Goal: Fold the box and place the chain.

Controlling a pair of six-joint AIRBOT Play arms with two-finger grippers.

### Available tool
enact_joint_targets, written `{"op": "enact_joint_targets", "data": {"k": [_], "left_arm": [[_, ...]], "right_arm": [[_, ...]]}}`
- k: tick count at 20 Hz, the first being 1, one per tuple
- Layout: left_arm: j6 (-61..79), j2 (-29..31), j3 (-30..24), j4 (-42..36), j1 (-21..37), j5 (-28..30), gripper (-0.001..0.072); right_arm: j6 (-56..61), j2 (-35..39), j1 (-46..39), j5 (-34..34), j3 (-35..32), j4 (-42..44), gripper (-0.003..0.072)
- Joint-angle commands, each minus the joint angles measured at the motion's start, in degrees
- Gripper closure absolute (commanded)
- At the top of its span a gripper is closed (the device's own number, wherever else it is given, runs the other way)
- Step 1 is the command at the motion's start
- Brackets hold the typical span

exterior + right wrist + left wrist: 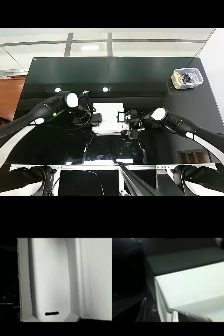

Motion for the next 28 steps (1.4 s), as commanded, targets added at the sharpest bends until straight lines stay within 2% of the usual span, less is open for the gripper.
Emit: {"op": "enact_joint_targets", "data": {"k": [1, 5, 6, 7, 8, 13, 22, 24, 26, 28], "left_arm": [[-10.86, 0.02, 1.2, 9.64, -5.09, 0.55, 0.0273], [-22.56, 0.02, 2.91, 18.43, -10.19, 1.64, 0.0273], [-23.74, 0.02, 2.91, 18.4, -10.43, 1.66, 0.0281], [-23.78, 0.02, 2.91, 17.88, -10.54, 1.62, 0.0355], [-23.8, 0.02, 2.91, 16.96, -10.54, 1.62, 0.038], [-23.8, -0.04, 2.89, 14.16, -10.47, 0.76, 0.0379], [-23.82, -0.83, 2.84, 15.19, -10.05, -0.5, 0.0381], [-23.82, -1.42, 2.84, 15.13, -10.12, -0.55, 0.0512], [-23.85, -1.4, 2.91, 15.06, -10.12, -0.24, 0.0682], [-23.82, -1.4, 2.91, 14.93, -10.12, -0.02, 0.0682]], "right_arm": [[0.02, -0.04, 0.04, 0.02, -0.02, -0.11, 0.0225], [0.0, -0.04, 0.04, 0.04, -0.02, -0.15, 0.0225], [0.0, -0.04, 0.04, 0.02, -0.02, -0.17, 0.0225], [0.0, -0.04, 0.04, 0.02, -0.02, -0.17, 0.0225], [0.0, -0.04, 0.04, 0.02, -0.02, -0.2, 0.0225], [0.0, -0.04, 0.04, 0.04, -0.02, -0.31, 0.0225], [0.0, -0.04, 0.04, 0.04, -0.02, -0.33, 0.0225], [0.0, -0.04, 0.04, 0.04, -0.02, -0.33, 0.0225], [0.0, -0.04, 0.04, 0.04, -0.02, -0.33, 0.0225], [0.02, -0.04, 0.04, 0.04, -0.02, -0.33, 0.0225]]}}
